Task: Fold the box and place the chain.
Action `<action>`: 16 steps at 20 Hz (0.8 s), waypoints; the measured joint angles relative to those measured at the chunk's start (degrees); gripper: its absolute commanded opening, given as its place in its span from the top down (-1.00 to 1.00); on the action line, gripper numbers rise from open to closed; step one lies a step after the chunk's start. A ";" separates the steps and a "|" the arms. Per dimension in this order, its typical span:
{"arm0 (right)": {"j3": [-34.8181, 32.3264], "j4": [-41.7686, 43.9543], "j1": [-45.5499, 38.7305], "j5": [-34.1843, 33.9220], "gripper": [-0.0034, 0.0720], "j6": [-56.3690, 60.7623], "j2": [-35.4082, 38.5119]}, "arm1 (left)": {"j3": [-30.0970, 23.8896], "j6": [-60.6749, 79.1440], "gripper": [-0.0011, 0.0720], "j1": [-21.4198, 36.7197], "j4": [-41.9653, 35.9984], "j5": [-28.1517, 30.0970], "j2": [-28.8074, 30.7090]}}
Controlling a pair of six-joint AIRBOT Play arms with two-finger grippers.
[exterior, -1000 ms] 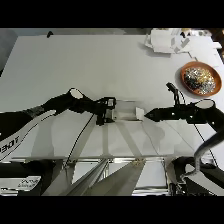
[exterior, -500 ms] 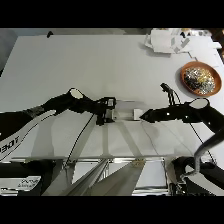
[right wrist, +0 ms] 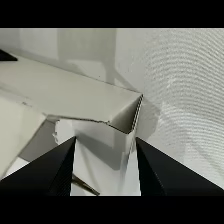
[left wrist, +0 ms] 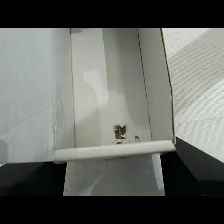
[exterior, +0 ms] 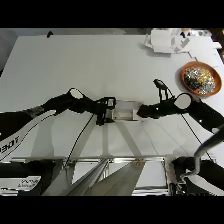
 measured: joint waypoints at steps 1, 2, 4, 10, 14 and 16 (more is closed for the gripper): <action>0.66 -1.25 1.18 -0.20 -0.17 2.43 -0.61 | 0.00 0.00 0.28 0.00 0.00 0.00 0.00; 1.42 -2.43 2.45 -0.26 -0.16 4.85 -1.55 | 0.00 0.00 0.28 0.00 0.00 0.00 0.00; 3.06 -4.50 4.92 -0.35 -0.16 8.96 -3.74 | 0.00 0.00 0.28 0.02 0.02 -0.02 0.00; 7.72 -13.40 10.62 2.01 0.04 22.05 -8.50 | 0.00 0.02 0.28 0.02 0.02 -0.07 0.00; 8.96 -18.08 12.50 3.34 0.54 27.45 -9.29 | 0.00 0.02 0.28 0.04 0.04 -0.04 0.00; 9.22 -19.89 12.92 4.39 0.82 29.18 -9.57 | 0.02 0.04 0.28 0.04 0.04 -0.07 0.02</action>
